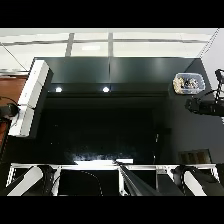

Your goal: Fold the box and place the chain.

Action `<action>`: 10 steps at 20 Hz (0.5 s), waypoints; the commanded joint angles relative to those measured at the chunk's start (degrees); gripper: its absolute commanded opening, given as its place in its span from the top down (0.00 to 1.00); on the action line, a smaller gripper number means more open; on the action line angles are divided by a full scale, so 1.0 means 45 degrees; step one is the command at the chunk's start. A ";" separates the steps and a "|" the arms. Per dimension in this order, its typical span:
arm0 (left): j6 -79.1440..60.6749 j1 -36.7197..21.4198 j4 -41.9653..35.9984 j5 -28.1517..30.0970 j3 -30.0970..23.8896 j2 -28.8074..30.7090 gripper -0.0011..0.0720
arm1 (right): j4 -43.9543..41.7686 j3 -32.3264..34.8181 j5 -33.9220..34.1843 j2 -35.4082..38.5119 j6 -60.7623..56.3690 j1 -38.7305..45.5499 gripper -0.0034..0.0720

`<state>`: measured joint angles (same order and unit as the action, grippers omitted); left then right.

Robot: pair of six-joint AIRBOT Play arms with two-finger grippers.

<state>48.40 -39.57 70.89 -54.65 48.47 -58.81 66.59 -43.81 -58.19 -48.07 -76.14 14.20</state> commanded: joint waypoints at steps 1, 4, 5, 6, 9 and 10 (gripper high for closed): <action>0.1039 0.0049 -0.0316 -0.1307 0.1632 0.1001 0.03 | -0.1015 -0.1214 -0.1098 0.0044 0.1141 -0.0010 0.94; 0.3993 0.0908 -0.0831 -0.1729 0.2191 0.2142 0.95 | -0.2521 -0.2025 -0.1894 0.0427 0.1666 -0.0291 0.94; 0.3983 0.1525 -0.1030 -0.1899 0.2166 0.2623 0.95 | -0.2589 -0.1987 -0.1894 0.0743 0.1909 -0.0801 0.94; 0.3993 0.2259 -0.0986 -0.2045 0.2108 0.3099 0.95 | -0.2390 -0.1865 -0.1608 0.1171 0.2191 -0.1501 0.94; 0.4886 0.5110 -0.0971 -0.1715 0.1064 0.5173 0.95 | -0.0500 -0.0811 0.1311 0.2443 0.1807 -0.3274 0.94; 0.5056 0.6183 -0.0957 -0.1209 0.0291 0.5916 0.95 | 0.0243 -0.0087 0.2662 0.2642 0.1243 -0.3575 0.94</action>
<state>66.50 -22.00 67.00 -62.28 54.00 -39.88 61.01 -48.45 -58.28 -39.97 -68.20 3.46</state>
